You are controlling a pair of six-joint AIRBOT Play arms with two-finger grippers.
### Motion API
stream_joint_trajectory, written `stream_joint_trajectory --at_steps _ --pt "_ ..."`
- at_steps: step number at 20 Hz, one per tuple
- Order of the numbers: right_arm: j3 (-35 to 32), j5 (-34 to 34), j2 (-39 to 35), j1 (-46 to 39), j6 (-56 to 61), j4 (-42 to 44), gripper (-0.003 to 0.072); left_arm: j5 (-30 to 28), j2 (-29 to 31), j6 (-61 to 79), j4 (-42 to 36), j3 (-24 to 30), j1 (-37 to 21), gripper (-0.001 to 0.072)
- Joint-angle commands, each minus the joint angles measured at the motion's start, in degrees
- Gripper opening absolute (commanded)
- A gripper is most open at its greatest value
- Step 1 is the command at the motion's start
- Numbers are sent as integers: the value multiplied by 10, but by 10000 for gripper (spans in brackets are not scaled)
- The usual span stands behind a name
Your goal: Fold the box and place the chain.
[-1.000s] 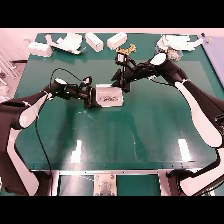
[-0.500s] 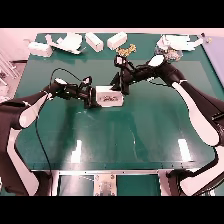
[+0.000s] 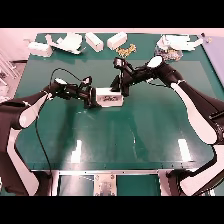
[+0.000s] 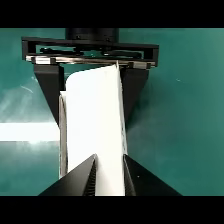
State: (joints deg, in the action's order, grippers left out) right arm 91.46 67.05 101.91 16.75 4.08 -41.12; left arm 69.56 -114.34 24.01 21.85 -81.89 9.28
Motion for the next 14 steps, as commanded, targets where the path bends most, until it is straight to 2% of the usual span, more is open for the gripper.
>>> stream_joint_trajectory --at_steps 1,4,5,7,9,10,14 --pt "2 17 0 0 0 1 199 0 0 0 0 -1 0 579" --pt "2 17 0 0 0 0 186 0 0 0 0 -1 0 579" --pt "2 21 0 0 0 0 149 0 0 0 0 -1 0 579" --pt "2 26 0 0 0 0 147 0 0 0 0 -1 0 579" --pt "1 36 0 0 0 0 157 0 0 0 0 -1 0 579" --pt "1 36 0 0 5 -3 213 0 0 0 0 -1 0 579" --pt "1 37 3 1 16 -25 216 0 0 0 0 -1 0 579"
